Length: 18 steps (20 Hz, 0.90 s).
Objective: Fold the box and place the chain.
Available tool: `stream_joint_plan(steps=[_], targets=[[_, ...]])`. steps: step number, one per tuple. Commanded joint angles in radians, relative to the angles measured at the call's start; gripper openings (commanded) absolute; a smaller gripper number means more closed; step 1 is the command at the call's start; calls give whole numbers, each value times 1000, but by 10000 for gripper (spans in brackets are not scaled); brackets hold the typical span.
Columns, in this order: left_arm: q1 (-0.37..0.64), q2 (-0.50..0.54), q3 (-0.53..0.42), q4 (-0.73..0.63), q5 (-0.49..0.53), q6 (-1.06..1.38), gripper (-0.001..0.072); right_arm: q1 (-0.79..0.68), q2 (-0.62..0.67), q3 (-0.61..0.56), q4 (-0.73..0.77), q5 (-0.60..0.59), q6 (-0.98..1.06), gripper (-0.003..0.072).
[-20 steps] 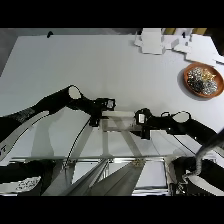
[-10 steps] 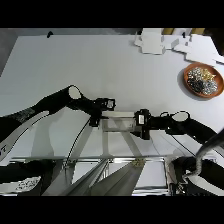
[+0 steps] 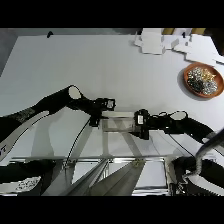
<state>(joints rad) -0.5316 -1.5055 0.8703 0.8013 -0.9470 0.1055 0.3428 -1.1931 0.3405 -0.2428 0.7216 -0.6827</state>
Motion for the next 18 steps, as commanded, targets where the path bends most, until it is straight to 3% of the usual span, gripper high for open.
stream_joint_plan(steps=[1, 2, 7, 18], targets=[[0, 0, 0, 0, 0, 0, 10, 0, -3, 0, 16, 1, -3, 488], [0, 0, 0, 0, 0, 0, 10, 0, -3, 0, 16, 0, -3, 444], [0, 0, 0, 0, 1, 0, 10, -10, -3, 0, 15, -7, -3, 395], [0, 0, 0, 0, 0, 0, 10, -26, -3, 0, 2, 1, 2, 396]])
